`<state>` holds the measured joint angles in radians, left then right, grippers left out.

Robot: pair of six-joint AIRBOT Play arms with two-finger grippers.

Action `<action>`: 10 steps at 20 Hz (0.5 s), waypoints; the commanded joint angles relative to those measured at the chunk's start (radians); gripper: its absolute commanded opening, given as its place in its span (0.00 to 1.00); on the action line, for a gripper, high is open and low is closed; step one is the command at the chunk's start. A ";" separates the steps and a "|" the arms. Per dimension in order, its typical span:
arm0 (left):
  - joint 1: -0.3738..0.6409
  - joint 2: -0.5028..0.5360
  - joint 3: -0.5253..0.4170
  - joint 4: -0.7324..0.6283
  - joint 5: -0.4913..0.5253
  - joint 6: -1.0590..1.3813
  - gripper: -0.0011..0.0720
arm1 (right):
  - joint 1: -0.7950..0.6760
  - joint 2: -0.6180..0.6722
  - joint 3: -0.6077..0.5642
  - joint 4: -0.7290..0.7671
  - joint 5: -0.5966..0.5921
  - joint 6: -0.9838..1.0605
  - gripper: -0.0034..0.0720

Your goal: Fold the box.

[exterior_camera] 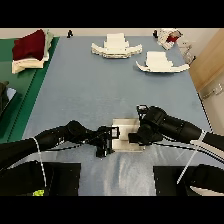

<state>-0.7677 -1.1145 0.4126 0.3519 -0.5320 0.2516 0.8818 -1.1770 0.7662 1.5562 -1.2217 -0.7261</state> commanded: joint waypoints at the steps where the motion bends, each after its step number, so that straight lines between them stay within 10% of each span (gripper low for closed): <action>1: 0.001 0.000 0.001 0.000 0.001 0.002 0.62 | 0.003 -0.006 0.001 0.000 -0.018 0.009 0.05; 4: 0.001 0.000 0.001 0.000 0.001 0.002 0.62 | 0.003 -0.006 0.001 0.003 -0.018 0.006 0.05; 7: 0.001 0.000 0.001 0.000 0.001 0.002 0.62 | 0.003 0.007 0.010 0.011 -0.053 -0.003 0.59; 10: 0.001 0.000 0.001 0.000 0.000 0.002 0.62 | 0.003 0.046 0.053 -0.019 -0.132 -0.043 0.60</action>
<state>-0.7677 -1.1145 0.4126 0.3511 -0.5308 0.2546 0.8841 -1.1572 0.7914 1.5593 -1.2846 -0.7422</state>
